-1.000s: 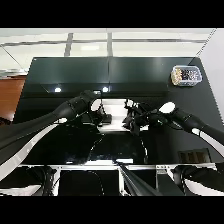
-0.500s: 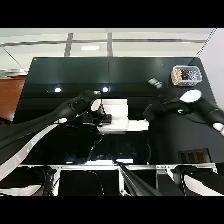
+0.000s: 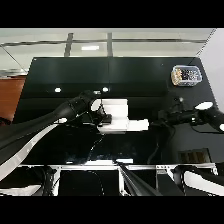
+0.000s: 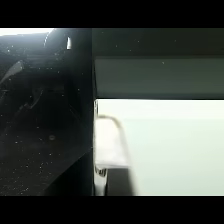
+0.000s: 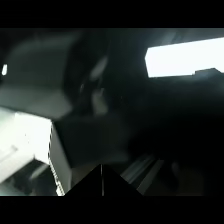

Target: Fold the box and place the chain.

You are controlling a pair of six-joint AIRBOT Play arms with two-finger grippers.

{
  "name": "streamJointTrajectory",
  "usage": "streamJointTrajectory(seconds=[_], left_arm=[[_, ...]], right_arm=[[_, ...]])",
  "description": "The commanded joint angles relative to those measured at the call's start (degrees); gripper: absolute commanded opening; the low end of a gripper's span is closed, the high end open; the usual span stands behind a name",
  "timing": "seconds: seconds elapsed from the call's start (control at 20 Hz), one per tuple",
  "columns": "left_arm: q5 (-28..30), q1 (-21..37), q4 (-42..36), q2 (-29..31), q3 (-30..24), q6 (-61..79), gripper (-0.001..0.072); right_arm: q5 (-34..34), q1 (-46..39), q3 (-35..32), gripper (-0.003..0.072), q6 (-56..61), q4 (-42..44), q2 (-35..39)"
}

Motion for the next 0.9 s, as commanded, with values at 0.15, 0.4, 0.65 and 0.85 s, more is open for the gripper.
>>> streamJointTrajectory(seconds=[0.15,0.4,0.65,0.85], left_arm=[[0.0,0.0,0.0,0.0,0.0,0.0,0.0027],[0.0,0.0,0.0,0.0,0.0,0.0,0.0027],[0.0,0.0,0.0,0.0,0.0,0.0,0.0027],[0.0,0.0,0.0,0.0,0.0,0.0,0.0028]], right_arm=[[-0.9,13.4,0.0,0.0013,-10.4,13.2,-6.0],[4.2,14.0,3.7,0.0627,-12.8,12.9,-5.9],[6.2,15.0,5.3,0.0652,-14.8,15.0,-5.9],[6.2,18.0,7.5,0.0521,-14.8,14.8,-5.8]])
